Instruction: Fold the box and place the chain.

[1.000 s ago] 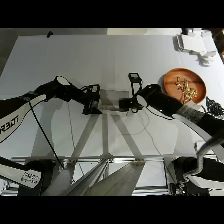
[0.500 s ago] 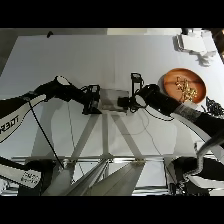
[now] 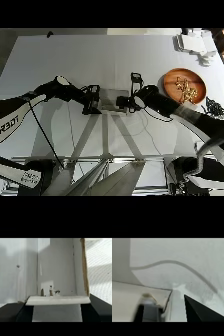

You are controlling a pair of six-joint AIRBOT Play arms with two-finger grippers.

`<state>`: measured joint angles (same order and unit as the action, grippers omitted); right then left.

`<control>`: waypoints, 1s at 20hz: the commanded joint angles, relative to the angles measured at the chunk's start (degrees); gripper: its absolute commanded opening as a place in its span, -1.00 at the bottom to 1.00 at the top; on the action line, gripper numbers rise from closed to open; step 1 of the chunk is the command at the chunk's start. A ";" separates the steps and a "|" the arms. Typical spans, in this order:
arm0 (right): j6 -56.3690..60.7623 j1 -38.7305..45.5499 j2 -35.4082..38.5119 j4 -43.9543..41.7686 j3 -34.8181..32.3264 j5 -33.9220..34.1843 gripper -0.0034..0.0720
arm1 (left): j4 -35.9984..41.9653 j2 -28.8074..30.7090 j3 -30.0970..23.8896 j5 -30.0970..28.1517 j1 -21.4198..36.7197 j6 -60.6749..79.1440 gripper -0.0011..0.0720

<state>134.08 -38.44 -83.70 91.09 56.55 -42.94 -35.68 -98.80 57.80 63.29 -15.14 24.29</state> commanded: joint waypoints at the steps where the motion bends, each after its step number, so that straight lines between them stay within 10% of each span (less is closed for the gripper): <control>1: -4.81 -0.07 4.15 -0.28 0.04 -4.11 0.53 | 0.13 0.02 0.02 -0.07 0.02 -0.15 -0.58; 8: -25.42 1.68 20.00 3.45 0.00 -19.23 0.53 | 0.13 0.02 0.02 -0.07 0.02 -0.15 -0.58; 20: -39.87 46.80 17.27 7.37 0.02 -11.23 0.89 | 0.11 0.02 0.02 -0.07 0.02 -0.15 -0.58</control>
<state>98.35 -0.80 -63.92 98.17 56.53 -58.19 -35.57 -98.80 57.80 63.24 -15.14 24.14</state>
